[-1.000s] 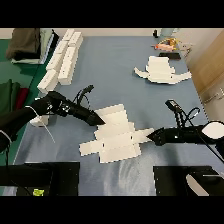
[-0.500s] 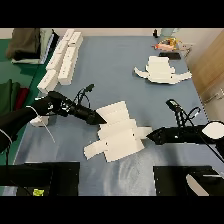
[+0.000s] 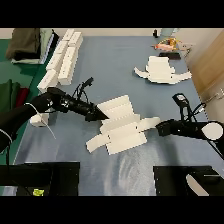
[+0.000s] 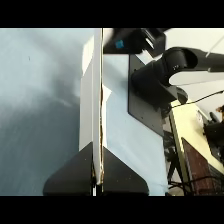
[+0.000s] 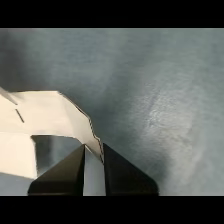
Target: Fold the box.
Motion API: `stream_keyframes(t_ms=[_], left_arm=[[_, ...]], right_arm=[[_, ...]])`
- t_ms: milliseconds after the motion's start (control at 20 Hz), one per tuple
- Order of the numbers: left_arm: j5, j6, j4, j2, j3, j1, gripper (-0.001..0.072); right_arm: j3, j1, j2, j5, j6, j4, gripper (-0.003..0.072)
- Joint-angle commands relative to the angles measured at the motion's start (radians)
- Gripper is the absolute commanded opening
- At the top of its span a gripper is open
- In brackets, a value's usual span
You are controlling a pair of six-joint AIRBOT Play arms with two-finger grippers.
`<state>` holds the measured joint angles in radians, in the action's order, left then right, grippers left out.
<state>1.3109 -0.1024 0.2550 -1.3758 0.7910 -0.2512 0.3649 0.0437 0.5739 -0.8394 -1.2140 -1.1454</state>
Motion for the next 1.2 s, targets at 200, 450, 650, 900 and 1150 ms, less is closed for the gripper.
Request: stream_keyframes(t_ms=[200, 450, 650, 900, 1150], left_arm=[[-0.115, 0.091, 0.098, 0.0, 0.02, -0.061, 0.0014], [-0.309, 0.203, 0.113, 0.069, 0.02, -0.165, 0.0012], [-0.499, 0.219, 0.196, 0.186, -0.018, -0.25, 0.0012], [-0.702, 0.29, 0.193, 0.199, -0.098, -0.334, 0.0013], [-0.706, 0.304, 0.192, 0.199, -0.117, -0.38, 0.0014]], right_arm=[[0.027, 0.0, -0.001, 0.121, -0.095, -0.107, 0.0182], [0.027, 0.0, -0.001, 0.122, -0.096, -0.061, 0.0181], [0.027, 0.0, -0.001, 0.122, -0.096, -0.05, 0.0181], [0.027, 0.0, 0.0, 0.123, -0.095, -0.047, 0.0181], [0.026, 0.0, 0.0, 0.124, -0.095, -0.047, 0.0181]])
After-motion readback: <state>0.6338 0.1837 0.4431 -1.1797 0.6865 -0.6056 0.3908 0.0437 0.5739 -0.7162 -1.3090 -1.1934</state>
